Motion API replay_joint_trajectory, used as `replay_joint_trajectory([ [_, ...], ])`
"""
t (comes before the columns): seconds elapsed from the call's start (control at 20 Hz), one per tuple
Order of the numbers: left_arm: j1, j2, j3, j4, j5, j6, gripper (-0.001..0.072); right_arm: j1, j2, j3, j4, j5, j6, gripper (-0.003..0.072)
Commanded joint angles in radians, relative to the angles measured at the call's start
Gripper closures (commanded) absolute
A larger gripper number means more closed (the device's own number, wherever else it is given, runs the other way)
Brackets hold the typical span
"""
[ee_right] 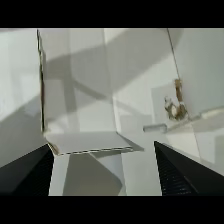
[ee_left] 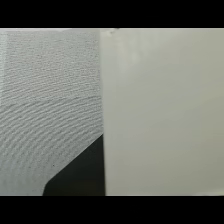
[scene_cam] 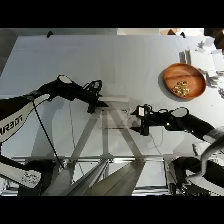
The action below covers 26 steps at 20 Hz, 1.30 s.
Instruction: Fold the box and place the chain.
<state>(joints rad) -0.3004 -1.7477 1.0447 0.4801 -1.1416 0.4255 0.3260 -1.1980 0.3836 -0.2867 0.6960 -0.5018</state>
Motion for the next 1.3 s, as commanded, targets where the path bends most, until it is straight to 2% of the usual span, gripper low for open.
replay_joint_trajectory([
  [0.0,0.0,0.0,0.001,0.0,0.0,0.0,0.0703,0.03,-0.016,0.0,0.113,-0.073,0.035,-0.0023],
  [0.2,0.0,0.0,0.001,0.0,0.0,0.0,0.0703,0.03,-0.016,0.0,0.271,-0.076,0.09,-0.0021],
  [0.35,0.0,0.0,0.001,0.0,0.0,0.0,0.0703,0.03,-0.016,0.001,0.232,-0.076,0.304,-0.0018],
  [0.5,0.0,0.0,0.001,0.0,0.0,0.0,0.0703,0.03,-0.016,0.001,0.177,-0.076,0.392,-0.0017],
  [0.7,0.0,0.0,0.001,0.0,0.0,0.0,0.0703,0.029,-0.016,0.034,0.123,-0.076,0.389,-0.0013],
  [0.85,0.0,0.0,0.0,0.0,0.0,0.0,0.0703,0.027,-0.023,0.097,-0.09,-0.085,0.388,-0.0009],
  [0.95,0.0,0.0,0.0,0.0,0.0,0.0,0.0703,0.027,-0.05,0.123,-0.172,-0.084,0.388,-0.0009],
  [1.1,0.0,0.0,0.0,0.0,0.0,0.0,0.0703,0.027,-0.108,0.159,-0.184,-0.068,0.316,-0.001],
  [1.25,0.0,0.0,0.001,0.0,0.0,0.0,0.0703,0.01,-0.138,0.2,-0.181,0.019,0.163,-0.001],
])
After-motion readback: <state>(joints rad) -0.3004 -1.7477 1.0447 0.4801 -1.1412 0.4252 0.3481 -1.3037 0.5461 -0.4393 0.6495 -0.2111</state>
